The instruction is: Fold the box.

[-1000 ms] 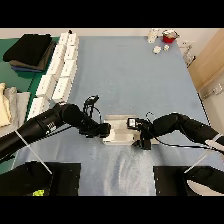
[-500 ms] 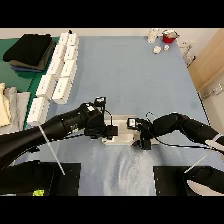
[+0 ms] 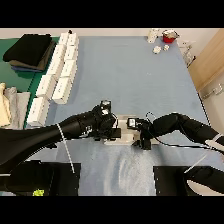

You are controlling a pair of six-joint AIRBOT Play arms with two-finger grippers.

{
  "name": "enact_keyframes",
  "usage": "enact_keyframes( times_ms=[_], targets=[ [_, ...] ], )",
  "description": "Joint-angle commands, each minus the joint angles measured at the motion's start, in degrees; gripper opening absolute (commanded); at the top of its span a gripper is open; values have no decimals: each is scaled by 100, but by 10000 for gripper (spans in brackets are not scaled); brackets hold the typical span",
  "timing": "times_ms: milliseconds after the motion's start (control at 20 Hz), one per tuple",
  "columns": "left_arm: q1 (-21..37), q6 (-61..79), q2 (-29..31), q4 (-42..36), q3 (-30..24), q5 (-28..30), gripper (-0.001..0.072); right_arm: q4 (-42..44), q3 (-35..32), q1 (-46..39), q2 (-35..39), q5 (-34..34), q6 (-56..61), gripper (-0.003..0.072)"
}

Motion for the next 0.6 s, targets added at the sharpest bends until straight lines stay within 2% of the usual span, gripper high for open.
enact_keyframes(
  times_ms=[0,550],
  targets=[
    [-15,-31,-177,26,125,37,401,2,4,2,0,0,2,516],
    [-15,-72,-286,92,219,28,401,2,4,2,0,0,2,516]
  ],
)
